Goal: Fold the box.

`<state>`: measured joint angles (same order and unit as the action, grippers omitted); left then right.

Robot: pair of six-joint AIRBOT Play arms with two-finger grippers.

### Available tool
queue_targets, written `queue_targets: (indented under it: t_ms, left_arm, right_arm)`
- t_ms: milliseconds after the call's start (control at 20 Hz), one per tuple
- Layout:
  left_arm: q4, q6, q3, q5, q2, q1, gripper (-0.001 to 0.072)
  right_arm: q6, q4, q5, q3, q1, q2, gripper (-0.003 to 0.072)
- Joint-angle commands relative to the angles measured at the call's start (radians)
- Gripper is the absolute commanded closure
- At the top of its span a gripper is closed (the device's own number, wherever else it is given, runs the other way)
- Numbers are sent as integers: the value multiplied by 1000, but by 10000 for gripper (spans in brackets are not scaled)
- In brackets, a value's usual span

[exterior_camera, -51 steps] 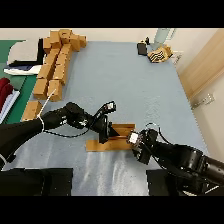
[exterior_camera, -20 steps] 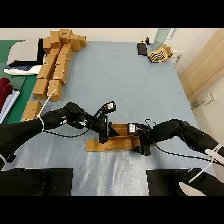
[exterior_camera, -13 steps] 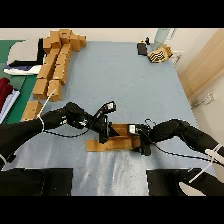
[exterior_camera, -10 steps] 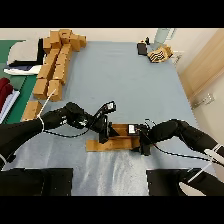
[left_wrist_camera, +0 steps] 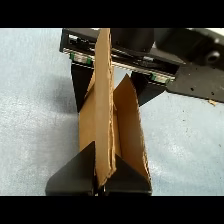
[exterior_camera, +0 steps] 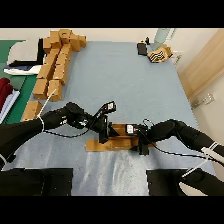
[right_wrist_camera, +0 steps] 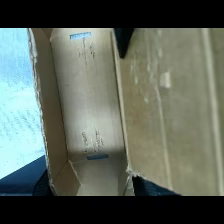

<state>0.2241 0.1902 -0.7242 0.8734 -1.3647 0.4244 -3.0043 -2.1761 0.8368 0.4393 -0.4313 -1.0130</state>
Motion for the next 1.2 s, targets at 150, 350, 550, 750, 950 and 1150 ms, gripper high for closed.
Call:
queue_targets:
  t_ms: [150,350,550,750,950,1150]
  left_arm:
    - [0,0,0,0,0,0,695]
    - [0,0,0,0,0,0,695]
    - [0,0,0,0,0,0,695]
    - [0,0,0,0,0,0,694]
    - [0,0,0,0,0,0,694]
    - [0,0,0,0,0,0,694]
  right_arm:
    - [1,6,10,0,-1,-2,186]
    - [1,11,10,-2,-1,-4,186]
    - [1,14,11,-2,-1,-4,187]
    - [1,14,10,-2,-1,-4,187]
    - [1,14,11,-2,-1,-4,187]
    - [1,14,10,-2,-1,-4,188]
